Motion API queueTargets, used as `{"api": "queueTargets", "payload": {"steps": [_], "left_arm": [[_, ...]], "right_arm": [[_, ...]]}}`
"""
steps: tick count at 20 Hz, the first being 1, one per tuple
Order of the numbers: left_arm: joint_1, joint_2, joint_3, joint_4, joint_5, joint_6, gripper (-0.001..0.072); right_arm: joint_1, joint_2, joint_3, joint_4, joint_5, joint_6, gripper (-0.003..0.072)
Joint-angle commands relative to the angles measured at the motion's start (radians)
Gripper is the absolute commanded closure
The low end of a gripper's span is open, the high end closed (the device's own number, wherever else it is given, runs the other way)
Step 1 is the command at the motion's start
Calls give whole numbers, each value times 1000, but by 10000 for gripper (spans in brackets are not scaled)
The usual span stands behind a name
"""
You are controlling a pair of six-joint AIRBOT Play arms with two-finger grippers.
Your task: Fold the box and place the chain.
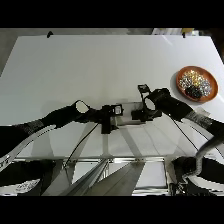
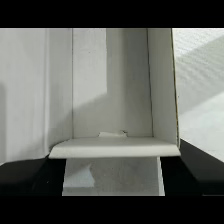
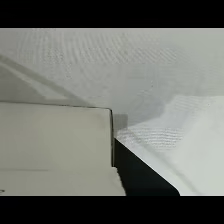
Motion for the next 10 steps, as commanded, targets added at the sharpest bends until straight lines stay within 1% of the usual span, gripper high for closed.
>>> {"api": "queueTargets", "payload": {"steps": [1, 4, 5, 6, 7, 8, 9, 10], "left_arm": [[0, 1, 0, 3, 0, 3, 439], [0, 1, 0, 3, 0, 3, 439], [0, 1, 0, 3, 0, 3, 439], [0, 1, 0, 3, 0, 3, 439], [0, 1, 0, 3, 0, 3, 439], [0, 1, 0, 3, 0, 3, 439], [0, 1, 0, 3, 0, 3, 439], [0, 1, 0, 3, 0, 3, 439]], "right_arm": [[8, -10, 0, 1, 21, 15, 674], [8, -10, 0, 1, 32, 14, 670], [8, -8, 0, 1, 32, 13, 612], [8, 2, 0, 0, 32, 0, 506], [8, 18, 0, 0, 31, -27, 433], [8, 40, 0, -7, 26, -46, 425], [8, 63, 0, -11, 20, -72, 397], [5, 89, 0, -11, 14, -108, 352]]}}
